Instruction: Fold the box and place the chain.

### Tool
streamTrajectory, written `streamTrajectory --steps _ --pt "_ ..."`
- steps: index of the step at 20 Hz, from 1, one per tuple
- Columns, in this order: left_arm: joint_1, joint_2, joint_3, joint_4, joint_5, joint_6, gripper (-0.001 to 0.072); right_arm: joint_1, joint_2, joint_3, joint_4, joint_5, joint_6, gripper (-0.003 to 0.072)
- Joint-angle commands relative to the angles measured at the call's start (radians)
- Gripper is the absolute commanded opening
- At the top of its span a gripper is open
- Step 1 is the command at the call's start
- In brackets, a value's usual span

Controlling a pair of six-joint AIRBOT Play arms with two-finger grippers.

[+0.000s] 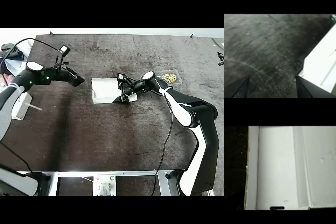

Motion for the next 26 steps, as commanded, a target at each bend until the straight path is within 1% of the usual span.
streamTrajectory --steps 1,3,4,5,7,10,14,20,23,26 --pt "0.07 -0.19 0.159 -0.093 -0.327 0.209 0.0604 0.001 0.0 0.0 0.0 0.0 0.0 0.0473" --pt "0.047 -0.235 0.165 -0.071 -0.365 0.348 0.0609 0.001 0.0 0.0 0.0 0.0 0.0 0.0473" --pt "0.029 -0.25 0.162 -0.042 -0.365 0.427 0.0649 0.001 0.0 0.0 0.0 0.0 0.0 0.0473" --pt "0.012 -0.263 0.156 -0.023 -0.352 0.475 0.072 0.001 0.0 0.0 0.0 0.0 0.0 0.0472" --pt "-0.013 -0.272 0.154 -0.009 -0.336 0.531 0.072 0.001 0.0 0.0 0.0 0.0 0.0 0.0473" --pt "-0.037 -0.272 0.154 -0.009 -0.343 0.568 0.072 0.001 0.0 0.0 0.0 0.001 0.0 0.0473" --pt "-0.037 -0.272 0.154 -0.014 -0.398 0.595 0.072 0.001 0.0 0.0 0.0 0.0 0.0 0.0473" --pt "-0.041 -0.282 0.154 -0.02 -0.418 0.613 0.072 0.001 0.0 0.0 0.0 0.0 0.0 0.0473" --pt "-0.066 -0.303 0.154 -0.022 -0.402 0.628 0.072 0.001 0.0 0.0 0.0 0.0 0.0 0.0473" --pt "-0.079 -0.303 0.154 -0.027 -0.334 0.629 0.072 0.001 0.0 0.0 0.0 0.0 0.0 0.0473"
